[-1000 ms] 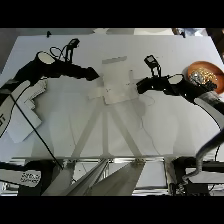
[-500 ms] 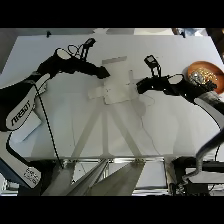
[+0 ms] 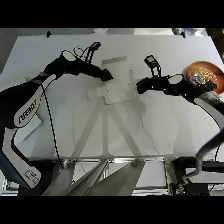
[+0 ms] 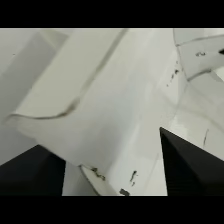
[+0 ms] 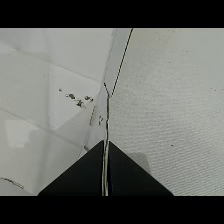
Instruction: Fold the box and place the chain.
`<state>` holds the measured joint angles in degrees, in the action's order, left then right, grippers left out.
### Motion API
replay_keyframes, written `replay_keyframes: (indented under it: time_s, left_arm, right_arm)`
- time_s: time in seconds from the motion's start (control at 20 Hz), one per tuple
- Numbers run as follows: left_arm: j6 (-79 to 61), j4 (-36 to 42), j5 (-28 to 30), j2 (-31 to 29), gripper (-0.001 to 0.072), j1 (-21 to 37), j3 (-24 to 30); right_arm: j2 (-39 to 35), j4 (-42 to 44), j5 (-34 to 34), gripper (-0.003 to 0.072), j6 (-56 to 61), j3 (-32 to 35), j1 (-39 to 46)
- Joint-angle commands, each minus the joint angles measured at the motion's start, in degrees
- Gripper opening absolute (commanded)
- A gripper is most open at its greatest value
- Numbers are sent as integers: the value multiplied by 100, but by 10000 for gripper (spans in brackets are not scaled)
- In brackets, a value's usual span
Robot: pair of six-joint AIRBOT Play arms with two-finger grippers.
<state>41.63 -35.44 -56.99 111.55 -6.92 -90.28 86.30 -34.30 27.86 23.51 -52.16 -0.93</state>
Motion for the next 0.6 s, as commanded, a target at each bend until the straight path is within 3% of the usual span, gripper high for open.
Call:
replay_keyframes:
  time_s: [0.0,0.05,0.2,0.3,0.35,0.4,0.55]
  left_arm:
    - [-605,11,-302,4,554,-24,-13]
    - [-710,13,-304,4,538,-26,-13]
    - [-1084,13,-310,4,246,-26,-13]
    - [-1231,70,-326,4,197,-26,-13]
    - [-1231,149,-326,4,81,-24,-13]
    - [-1261,240,-321,4,15,-22,-13]
    - [-1335,407,-323,4,15,-22,-13]
  right_arm:
    - [-4,2,2,19,2,2,-2]
    - [-4,2,2,19,2,2,-2]
    - [-4,2,2,19,2,2,-2]
    - [-4,2,2,19,2,0,-2]
    - [-4,2,2,19,2,0,-2]
    - [-4,2,2,19,2,0,-2]
    - [-4,2,2,19,2,0,-2]
